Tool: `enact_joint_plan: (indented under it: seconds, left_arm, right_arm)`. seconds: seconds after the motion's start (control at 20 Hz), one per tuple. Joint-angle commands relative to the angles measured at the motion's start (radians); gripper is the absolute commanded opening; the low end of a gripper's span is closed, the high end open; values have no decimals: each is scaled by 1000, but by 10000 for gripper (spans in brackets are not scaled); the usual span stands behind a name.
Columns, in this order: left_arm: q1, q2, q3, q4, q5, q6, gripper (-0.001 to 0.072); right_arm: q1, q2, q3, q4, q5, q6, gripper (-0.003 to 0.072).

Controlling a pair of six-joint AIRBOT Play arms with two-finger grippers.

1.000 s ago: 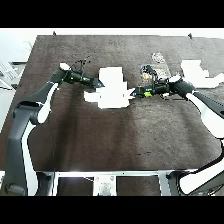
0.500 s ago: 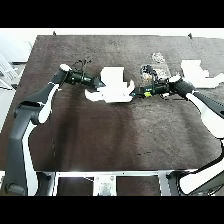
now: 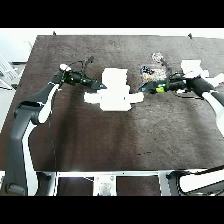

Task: Fold the box and place the chain.

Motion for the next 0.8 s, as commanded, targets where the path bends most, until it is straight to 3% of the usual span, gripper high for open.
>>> enact_joint_plan:
  seconds: [0.0,0.45,0.55,0.75]
  left_arm:
    - [0,0,0,-84,-27,248,15]
    - [0,2,-124,-112,-6,498,15]
    - [0,2,-152,-118,60,534,15]
    - [0,19,-165,-123,56,585,15]
  right_arm:
    - [-48,84,-24,14,14,-3,226]
    - [-47,94,-161,107,-36,-137,225]
    - [-47,94,-182,143,-51,-180,225]
    - [-47,93,-201,166,-72,-234,226]
